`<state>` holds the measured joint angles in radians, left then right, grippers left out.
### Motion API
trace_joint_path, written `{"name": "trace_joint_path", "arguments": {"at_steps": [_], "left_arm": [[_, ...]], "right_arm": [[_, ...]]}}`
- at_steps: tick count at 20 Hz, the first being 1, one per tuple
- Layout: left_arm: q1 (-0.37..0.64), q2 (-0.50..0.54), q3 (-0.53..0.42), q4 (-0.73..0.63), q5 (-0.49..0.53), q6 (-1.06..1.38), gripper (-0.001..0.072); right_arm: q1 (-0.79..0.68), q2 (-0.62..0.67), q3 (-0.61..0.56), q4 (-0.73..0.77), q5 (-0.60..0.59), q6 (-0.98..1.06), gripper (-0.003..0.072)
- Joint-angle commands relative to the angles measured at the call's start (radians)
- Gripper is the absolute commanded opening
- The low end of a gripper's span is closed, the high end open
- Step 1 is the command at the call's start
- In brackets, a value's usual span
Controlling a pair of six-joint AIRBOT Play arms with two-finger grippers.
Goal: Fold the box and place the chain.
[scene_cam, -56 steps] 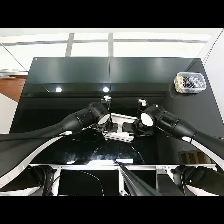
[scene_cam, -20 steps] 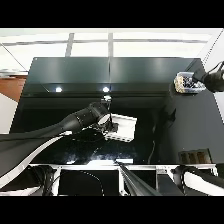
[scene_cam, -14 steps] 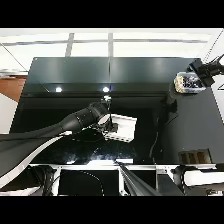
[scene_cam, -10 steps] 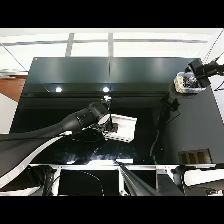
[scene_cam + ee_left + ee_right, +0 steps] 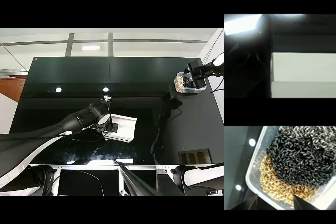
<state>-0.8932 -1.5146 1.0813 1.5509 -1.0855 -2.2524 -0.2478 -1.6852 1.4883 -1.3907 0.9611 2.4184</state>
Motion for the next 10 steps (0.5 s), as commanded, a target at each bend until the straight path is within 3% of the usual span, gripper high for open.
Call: {"name": "trace_joint_path", "arguments": {"at_steps": [1, 10], "left_arm": [[0.000, 0.000, 0.001, 0.000, -0.001, 0.001, 0.0032], [0.001, 0.000, 0.001, 0.000, 0.000, 0.001, 0.0032]], "right_arm": [[0.000, -0.019, 0.001, 0.005, -0.009, 0.013, 0.0500], [0.001, -0.061, 0.001, 0.059, -0.042, 0.001, 0.0500]]}}
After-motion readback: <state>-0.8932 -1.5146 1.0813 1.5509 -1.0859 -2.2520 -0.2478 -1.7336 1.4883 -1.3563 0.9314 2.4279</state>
